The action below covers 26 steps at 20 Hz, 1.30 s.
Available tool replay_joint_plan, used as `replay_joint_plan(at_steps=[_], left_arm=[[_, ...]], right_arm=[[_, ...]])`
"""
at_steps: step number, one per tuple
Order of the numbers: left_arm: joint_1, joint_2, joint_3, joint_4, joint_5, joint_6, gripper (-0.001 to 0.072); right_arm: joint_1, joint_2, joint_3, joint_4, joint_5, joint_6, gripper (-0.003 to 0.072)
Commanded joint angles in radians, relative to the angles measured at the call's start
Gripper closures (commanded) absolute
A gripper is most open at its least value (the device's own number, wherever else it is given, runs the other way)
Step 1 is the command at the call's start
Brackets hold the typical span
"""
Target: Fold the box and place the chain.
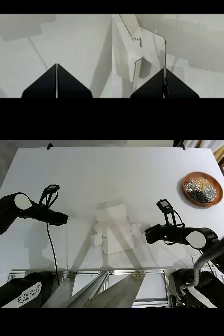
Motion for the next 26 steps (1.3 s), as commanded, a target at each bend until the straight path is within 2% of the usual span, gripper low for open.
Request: replay_joint_plan(at_steps=[1,2,3,4,6,9,16,19,26], left_arm=[[-0.001,-0.002,0.000,-0.178,0.070,0.074,0.0624],[-0.001,-0.002,0.000,-0.246,0.088,0.140,0.0474],[-0.001,-0.002,0.000,-0.314,0.089,0.219,0.0244],[-0.001,-0.003,0.000,-0.396,0.088,0.301,0.0150],[-0.001,-0.019,0.000,-0.568,0.052,0.487,0.0151],[-0.008,-0.091,0.000,-0.763,-0.056,0.682,0.0153],[-0.134,-0.301,0.000,-0.772,-0.044,0.825,0.0150],[-0.163,-0.328,0.000,-0.800,-0.038,0.899,0.0151],[-0.220,-0.340,0.000,-0.867,0.045,0.974,0.0155]], right_arm=[[0.016,0.001,-0.002,-0.028,-0.014,0.036,0.0674],[0.016,0.001,-0.002,-0.028,-0.013,0.036,0.0673],[0.016,0.001,-0.002,-0.027,-0.013,0.036,0.0673],[0.016,0.001,-0.002,-0.026,-0.014,0.036,0.0673],[0.016,0.001,-0.002,-0.025,-0.014,0.036,0.0673],[0.016,0.001,-0.002,-0.025,-0.014,0.036,0.0673],[0.016,0.001,-0.002,-0.025,-0.014,0.036,0.0673],[0.016,0.001,-0.002,-0.024,-0.013,0.036,0.0673],[0.016,0.001,-0.002,-0.021,-0.010,0.036,0.0672]])
